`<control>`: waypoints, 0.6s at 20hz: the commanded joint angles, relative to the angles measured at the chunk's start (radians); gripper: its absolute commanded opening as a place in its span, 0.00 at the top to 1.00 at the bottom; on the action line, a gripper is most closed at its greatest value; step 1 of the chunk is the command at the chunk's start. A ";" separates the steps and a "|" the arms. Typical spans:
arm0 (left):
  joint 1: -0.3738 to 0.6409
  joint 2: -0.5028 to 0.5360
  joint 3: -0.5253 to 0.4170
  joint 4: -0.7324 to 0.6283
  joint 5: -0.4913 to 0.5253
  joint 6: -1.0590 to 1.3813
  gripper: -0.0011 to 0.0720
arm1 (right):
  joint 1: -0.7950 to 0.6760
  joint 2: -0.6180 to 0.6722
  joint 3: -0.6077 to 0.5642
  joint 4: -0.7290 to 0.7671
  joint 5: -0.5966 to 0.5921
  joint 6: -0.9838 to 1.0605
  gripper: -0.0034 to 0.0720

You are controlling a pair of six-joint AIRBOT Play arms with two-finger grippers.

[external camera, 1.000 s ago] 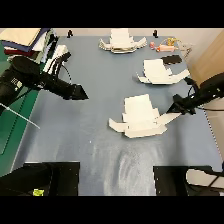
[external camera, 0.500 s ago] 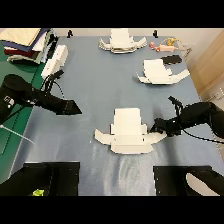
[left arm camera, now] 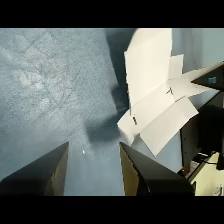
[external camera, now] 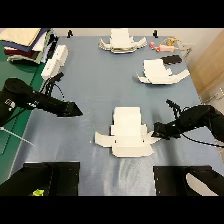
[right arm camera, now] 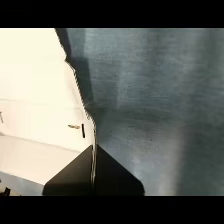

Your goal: Fold the box.

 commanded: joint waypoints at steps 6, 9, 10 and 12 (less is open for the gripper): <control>0.001 -0.185 -0.001 -0.182 -0.010 0.156 0.31 | 0.221 0.241 -0.148 0.064 0.315 -0.174 0.96; 0.000 -0.270 -0.001 -0.235 -0.010 0.247 0.31 | 0.275 0.269 -0.182 0.064 0.354 -0.140 0.96; -0.006 -0.297 -0.001 -0.243 -0.009 0.271 0.31 | 0.288 0.266 -0.187 0.065 0.373 -0.129 0.96; -0.042 -0.355 0.000 -0.253 -0.008 0.311 0.31 | 0.319 0.267 -0.190 0.072 0.418 -0.114 0.96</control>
